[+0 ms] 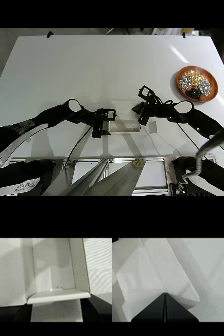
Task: Fold the box and place the chain.
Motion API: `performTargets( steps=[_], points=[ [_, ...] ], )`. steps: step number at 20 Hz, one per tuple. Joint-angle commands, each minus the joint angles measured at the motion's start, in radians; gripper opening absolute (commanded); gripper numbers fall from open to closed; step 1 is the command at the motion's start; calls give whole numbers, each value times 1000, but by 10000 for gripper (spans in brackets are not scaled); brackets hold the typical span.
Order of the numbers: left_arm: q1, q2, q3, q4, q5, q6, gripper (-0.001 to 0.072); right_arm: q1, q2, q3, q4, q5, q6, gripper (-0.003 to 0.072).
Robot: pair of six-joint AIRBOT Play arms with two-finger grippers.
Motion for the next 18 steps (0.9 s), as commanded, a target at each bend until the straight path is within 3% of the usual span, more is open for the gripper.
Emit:
performTargets(
  steps=[1,6,9,12,14,18],
  points=[
    [0,1,0,1,-3,-2,315,3,15,5,-26,55,54,16],
    [0,1,0,1,-3,-2,315,2,200,6,-52,80,56,15],
    [1,1,0,1,-3,-2,315,2,305,6,-249,200,55,15],
    [0,1,0,1,-3,-2,315,2,324,5,-526,407,74,15],
    [0,1,0,1,-3,-2,315,2,324,5,-628,477,145,15],
    [0,1,0,1,-3,-2,315,2,324,5,-637,489,163,15]
  ],
)
